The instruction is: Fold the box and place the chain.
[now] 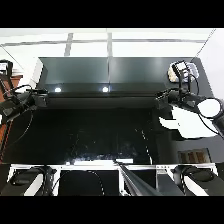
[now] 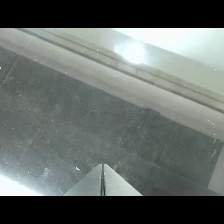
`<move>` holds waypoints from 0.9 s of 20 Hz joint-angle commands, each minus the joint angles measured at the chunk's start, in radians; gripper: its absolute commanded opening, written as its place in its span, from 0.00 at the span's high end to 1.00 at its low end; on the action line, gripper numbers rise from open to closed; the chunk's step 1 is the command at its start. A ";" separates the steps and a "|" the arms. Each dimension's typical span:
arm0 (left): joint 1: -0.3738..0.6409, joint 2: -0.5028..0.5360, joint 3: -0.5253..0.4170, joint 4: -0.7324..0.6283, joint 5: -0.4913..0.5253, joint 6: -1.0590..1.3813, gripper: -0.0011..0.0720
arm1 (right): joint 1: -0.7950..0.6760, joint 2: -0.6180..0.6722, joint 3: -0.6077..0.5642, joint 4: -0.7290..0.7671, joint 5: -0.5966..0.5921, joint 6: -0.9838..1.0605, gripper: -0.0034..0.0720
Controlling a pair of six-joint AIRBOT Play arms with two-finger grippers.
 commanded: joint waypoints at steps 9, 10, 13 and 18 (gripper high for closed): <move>0.000 0.000 0.000 0.000 0.000 0.000 0.95 | 0.001 0.000 0.001 0.000 0.000 0.000 0.93; 0.000 0.000 0.000 0.000 0.000 0.000 0.95 | 0.001 0.000 0.001 0.000 0.000 0.000 0.93; 0.000 0.000 -0.001 0.000 0.003 0.000 0.95 | 0.001 0.000 0.001 0.018 -0.007 0.000 0.93; -0.001 -0.024 -0.001 -0.001 0.197 0.000 0.95 | 0.001 0.000 0.001 0.157 -0.082 0.001 0.93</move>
